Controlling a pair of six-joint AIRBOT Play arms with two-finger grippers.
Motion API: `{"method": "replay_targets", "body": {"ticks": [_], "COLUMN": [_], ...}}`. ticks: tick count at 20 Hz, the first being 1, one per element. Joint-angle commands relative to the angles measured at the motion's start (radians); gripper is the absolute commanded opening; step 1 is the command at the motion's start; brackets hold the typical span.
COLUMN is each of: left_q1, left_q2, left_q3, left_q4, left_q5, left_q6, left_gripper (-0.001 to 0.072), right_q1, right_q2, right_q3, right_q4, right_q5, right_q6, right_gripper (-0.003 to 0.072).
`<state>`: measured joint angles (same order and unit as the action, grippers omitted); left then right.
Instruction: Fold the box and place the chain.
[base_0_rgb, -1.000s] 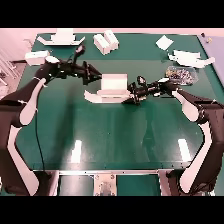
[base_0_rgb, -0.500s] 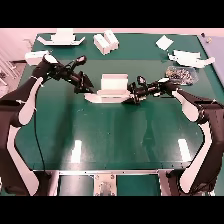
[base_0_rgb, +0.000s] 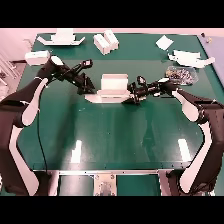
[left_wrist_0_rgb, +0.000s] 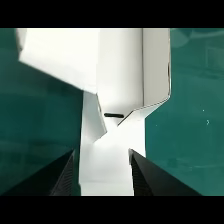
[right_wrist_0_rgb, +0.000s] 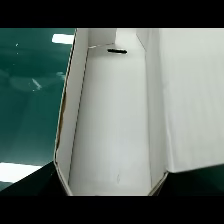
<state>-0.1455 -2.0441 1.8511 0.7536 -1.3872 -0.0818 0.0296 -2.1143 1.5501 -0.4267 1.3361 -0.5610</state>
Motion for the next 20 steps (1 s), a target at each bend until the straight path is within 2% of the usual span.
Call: {"method": "replay_targets", "body": {"ticks": [1, 7, 13, 20], "left_q1": [-0.023, -0.036, -0.036, -0.036], "left_q2": [-0.009, -0.021, -0.021, -0.021], "left_q3": [0.000, -0.034, -0.079, -0.082], "left_q4": [0.019, 0.027, -0.060, -0.082], "left_q5": [0.012, 0.039, 0.054, 0.060], "left_q6": [-0.016, -0.021, 0.046, 0.055], "left_gripper": [0.0416, 0.0415, 0.0415, 0.0415], "right_q1": [0.000, 0.000, 0.000, 0.000], "right_q2": [0.000, 0.000, 0.000, 0.000], "right_q3": [0.000, 0.000, 0.000, 0.000], "right_q4": [0.000, 0.000, 0.000, 0.000], "right_q5": [0.000, 0.000, 0.000, 0.000], "right_q6": [0.000, 0.000, 0.000, 0.000], "right_gripper": [0.0544, 0.0544, 0.0544, 0.0544]}}
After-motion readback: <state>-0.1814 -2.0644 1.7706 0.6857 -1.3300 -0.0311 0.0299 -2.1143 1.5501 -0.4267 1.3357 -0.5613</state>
